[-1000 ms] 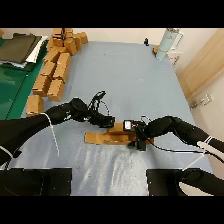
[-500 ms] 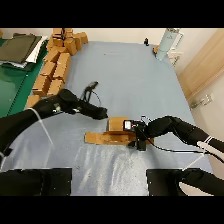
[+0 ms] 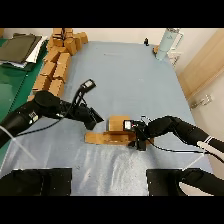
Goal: Fold the box.
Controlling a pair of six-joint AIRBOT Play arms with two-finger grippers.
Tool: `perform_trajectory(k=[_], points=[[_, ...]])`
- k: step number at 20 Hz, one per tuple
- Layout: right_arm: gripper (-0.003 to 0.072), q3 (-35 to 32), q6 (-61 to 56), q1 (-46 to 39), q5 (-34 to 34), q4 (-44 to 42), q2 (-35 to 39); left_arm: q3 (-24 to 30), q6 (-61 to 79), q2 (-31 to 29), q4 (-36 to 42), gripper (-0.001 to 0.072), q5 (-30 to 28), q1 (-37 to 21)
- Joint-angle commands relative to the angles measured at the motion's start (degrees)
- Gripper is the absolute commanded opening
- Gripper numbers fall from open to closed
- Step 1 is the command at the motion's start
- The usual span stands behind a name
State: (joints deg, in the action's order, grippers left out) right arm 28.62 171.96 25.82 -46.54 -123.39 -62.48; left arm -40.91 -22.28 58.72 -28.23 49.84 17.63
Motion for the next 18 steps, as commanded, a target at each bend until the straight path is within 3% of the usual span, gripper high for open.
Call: perform_trajectory(k=[1,2,3,4,7,12,18], points=[[0.0515,0.04,-0.04,0.00,0.00,0.02,0.04,4.17,17.59,-3.10,2.62,0.0010,-4.44,5.20],[0.0515,0.04,-0.02,0.00,-0.02,0.00,0.04,6.10,27.23,-3.06,4.74,0.0013,-5.62,5.20],[0.0516,0.04,-0.04,0.00,-0.02,0.02,0.04,8.33,35.45,-2.97,6.64,0.0114,-7.74,5.22],[0.0515,0.04,-0.02,0.00,0.00,0.04,0.04,10.69,42.12,-2.71,9.46,0.0636,-10.43,5.22],[0.0516,0.04,-0.04,0.00,-0.02,0.02,0.04,13.99,44.98,-0.52,11.26,0.0665,-14.49,5.22],[0.0515,0.04,-0.02,0.00,-0.02,0.02,0.04,14.05,46.97,4.94,11.04,0.0664,-14.47,5.27],[0.0515,0.04,-0.04,0.00,-0.02,0.02,0.04,13.94,46.97,6.23,11.02,0.0663,-14.53,5.97]])
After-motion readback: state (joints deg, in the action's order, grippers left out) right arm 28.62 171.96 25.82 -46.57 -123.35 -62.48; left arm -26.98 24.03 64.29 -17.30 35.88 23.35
